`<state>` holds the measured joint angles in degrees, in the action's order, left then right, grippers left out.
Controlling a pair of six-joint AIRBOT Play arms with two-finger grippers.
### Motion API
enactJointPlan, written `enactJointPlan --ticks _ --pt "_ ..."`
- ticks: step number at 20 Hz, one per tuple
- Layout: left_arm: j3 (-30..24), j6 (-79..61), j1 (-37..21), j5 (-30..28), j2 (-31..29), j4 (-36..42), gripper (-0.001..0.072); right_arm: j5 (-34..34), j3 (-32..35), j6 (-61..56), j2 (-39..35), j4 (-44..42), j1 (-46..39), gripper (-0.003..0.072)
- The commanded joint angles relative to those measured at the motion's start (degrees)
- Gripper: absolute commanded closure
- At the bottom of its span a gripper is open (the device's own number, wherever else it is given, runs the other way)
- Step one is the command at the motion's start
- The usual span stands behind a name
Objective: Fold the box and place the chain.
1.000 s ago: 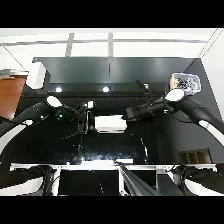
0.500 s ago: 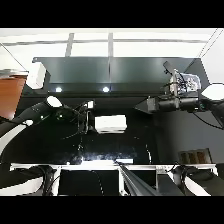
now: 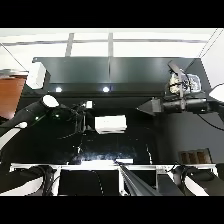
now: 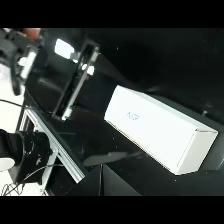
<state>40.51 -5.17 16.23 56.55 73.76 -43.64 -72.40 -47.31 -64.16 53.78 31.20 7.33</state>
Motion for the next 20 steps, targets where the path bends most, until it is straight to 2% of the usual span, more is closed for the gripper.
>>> enactJointPlan --ticks 1,4,5,8,12,15,20 --pt "0.1 1.4 0.0 0.6 -7.2 -1.1 0.0 -1.0 -0.1 -1.0 -3.4 2.4 -3.6 0.0668" --pt "0.1 10.0 0.3 0.5 -13.5 -0.4 0.0002 -2.2 0.0 -1.9 -6.7 6.5 -8.1 0.0668" --pt "0.5 13.0 1.4 0.6 -14.0 -0.2 0.0002 -3.0 -0.1 -1.9 -7.2 7.1 -9.4 0.0668" --pt "3.1 13.2 7.3 -1.5 -11.7 -1.3 0.0002 -3.2 0.0 -1.9 -7.4 7.6 -11.2 0.0668" --pt "4.7 13.1 13.5 -11.1 -5.7 -1.3 0.0002 -3.3 0.0 -1.9 -7.4 8.5 -11.1 0.0668" --pt "5.1 13.2 16.6 -10.8 -1.4 -0.2 0.0002 -3.3 0.0 -1.9 -7.4 8.5 -11.1 0.0668" --pt "5.5 13.2 17.3 -12.4 -0.5 1.3 0.0002 -3.3 0.0 -1.9 -7.4 9.6 -11.1 0.0668"
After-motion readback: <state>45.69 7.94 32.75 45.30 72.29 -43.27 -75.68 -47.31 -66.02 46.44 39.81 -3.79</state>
